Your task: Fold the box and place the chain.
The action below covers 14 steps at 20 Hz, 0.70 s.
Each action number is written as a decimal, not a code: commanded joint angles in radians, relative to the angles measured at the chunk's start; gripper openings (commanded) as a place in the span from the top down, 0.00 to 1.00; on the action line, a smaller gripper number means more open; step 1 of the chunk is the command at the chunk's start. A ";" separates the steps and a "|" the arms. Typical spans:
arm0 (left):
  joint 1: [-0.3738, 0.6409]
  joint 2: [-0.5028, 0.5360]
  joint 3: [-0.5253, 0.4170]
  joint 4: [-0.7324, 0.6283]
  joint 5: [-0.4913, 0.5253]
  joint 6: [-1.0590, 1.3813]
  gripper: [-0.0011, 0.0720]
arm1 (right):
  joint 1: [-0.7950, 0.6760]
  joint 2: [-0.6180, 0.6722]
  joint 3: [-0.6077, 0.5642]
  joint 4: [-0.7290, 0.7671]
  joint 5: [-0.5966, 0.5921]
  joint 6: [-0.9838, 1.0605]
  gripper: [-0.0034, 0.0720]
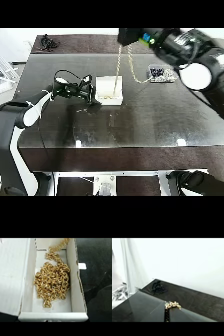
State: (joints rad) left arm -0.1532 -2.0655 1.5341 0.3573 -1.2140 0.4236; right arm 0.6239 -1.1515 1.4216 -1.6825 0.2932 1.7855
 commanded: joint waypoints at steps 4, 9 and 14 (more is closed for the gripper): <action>0.000 0.001 0.000 0.000 0.000 0.000 0.27 | 0.019 -0.130 -0.066 -0.002 0.040 0.093 0.95; 0.000 0.001 0.000 0.000 0.000 0.000 0.27 | 0.016 -0.211 -0.164 -0.002 0.040 0.195 0.95; 0.000 0.000 0.000 0.000 0.000 0.000 0.27 | 0.016 -0.338 -0.255 -0.001 0.042 0.238 0.93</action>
